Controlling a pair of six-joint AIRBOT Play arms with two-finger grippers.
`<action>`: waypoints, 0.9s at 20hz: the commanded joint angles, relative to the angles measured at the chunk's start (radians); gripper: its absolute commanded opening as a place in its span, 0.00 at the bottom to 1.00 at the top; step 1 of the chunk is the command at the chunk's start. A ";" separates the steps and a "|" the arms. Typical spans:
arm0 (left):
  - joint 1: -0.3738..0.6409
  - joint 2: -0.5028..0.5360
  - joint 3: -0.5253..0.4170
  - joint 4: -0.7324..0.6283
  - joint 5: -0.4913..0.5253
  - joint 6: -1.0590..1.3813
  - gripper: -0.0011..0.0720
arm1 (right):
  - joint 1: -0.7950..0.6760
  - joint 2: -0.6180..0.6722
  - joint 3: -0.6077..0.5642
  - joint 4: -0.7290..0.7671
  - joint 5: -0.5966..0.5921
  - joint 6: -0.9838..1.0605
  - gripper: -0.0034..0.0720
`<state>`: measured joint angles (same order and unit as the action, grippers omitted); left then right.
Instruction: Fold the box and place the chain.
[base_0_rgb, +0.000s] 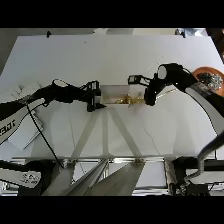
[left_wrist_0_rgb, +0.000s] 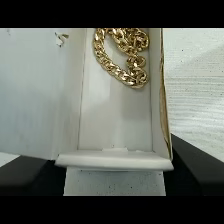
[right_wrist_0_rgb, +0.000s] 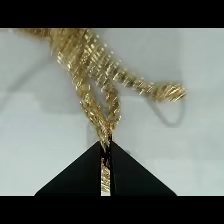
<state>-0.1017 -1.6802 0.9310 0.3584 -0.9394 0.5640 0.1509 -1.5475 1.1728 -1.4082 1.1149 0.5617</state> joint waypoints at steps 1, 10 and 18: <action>0.000 0.000 0.000 0.000 0.000 0.000 0.48 | 0.056 0.102 0.002 0.085 -0.027 0.073 0.06; 0.000 0.000 0.000 0.000 0.000 0.000 0.48 | 0.197 0.150 0.005 0.520 -0.357 0.096 0.05; 0.000 0.000 0.000 0.000 0.000 0.000 0.48 | 0.247 0.076 0.005 0.383 -0.323 0.098 0.08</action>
<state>-0.1017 -1.6802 0.9310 0.3584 -0.9394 0.5640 0.3874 -1.4403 1.1770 -0.9398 0.7376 0.6556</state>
